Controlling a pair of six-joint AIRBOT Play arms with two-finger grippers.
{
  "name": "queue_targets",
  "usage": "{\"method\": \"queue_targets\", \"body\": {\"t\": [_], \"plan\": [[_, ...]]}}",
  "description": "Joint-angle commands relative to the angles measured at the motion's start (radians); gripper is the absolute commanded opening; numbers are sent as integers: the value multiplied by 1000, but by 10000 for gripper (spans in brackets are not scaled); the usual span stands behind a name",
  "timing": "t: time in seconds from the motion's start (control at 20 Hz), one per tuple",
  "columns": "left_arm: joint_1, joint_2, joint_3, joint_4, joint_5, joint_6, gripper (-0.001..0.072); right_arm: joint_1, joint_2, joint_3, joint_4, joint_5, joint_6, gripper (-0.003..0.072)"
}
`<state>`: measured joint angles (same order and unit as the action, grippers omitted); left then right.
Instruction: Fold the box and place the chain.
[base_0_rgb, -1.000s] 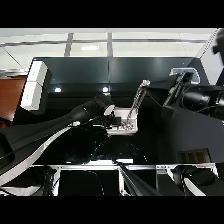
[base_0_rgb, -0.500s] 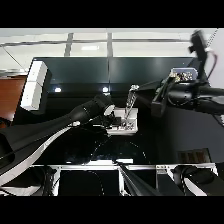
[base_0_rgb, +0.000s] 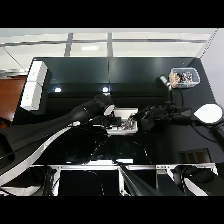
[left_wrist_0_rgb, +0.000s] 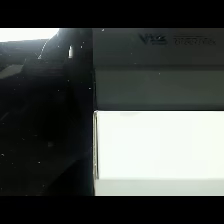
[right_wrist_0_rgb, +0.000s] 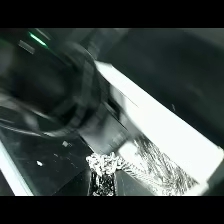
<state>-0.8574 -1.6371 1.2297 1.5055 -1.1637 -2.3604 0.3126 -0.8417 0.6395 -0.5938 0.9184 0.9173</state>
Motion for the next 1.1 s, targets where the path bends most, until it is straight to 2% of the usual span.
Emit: {"method": "queue_targets", "body": {"t": [0.0, 0.1, 0.15, 0.2, 0.25, 0.35, 0.5, 0.65, 0.75, 0.95, 1.0, 1.05], "plan": [[0, 0, 0, 0, 3, 0, 25, 12, -29, -72, 3, -81, 38, 11], [0, 0, 0, 0, 3, 0, 25, 43, -68, -73, 21, -122, 57, 12], [0, 0, 0, 0, 3, 0, 25, 64, -85, -73, 20, -149, 72, 47], [0, 0, 0, 0, 3, 0, 25, 76, -97, -73, 16, -166, 72, 243], [0, 0, 0, 0, 3, 0, 25, 73, -98, -72, -2, -168, 71, 262], [0, 0, 0, 0, 3, 0, 25, 10, -85, -56, -67, -118, 72, 262], [0, 0, 0, 0, 2, 0, 25, -161, -52, -6, -168, 52, 71, 252], [0, -1, 0, 1, 2, 2, 25, -301, -40, -2, -246, 183, 71, 53], [0, -1, 0, 2, -6, 47, 25, -322, -40, -2, -299, 229, 71, 52], [0, 2, 13, -2, -32, 23, 25, -320, -40, -5, -298, 255, 71, 52], [-3, 3, 24, -7, -45, 21, 68, -320, -40, -11, -297, 251, 71, 52], [-9, 6, 41, 0, -51, 21, 231, -320, -40, -20, -297, 243, 71, 52]]}}
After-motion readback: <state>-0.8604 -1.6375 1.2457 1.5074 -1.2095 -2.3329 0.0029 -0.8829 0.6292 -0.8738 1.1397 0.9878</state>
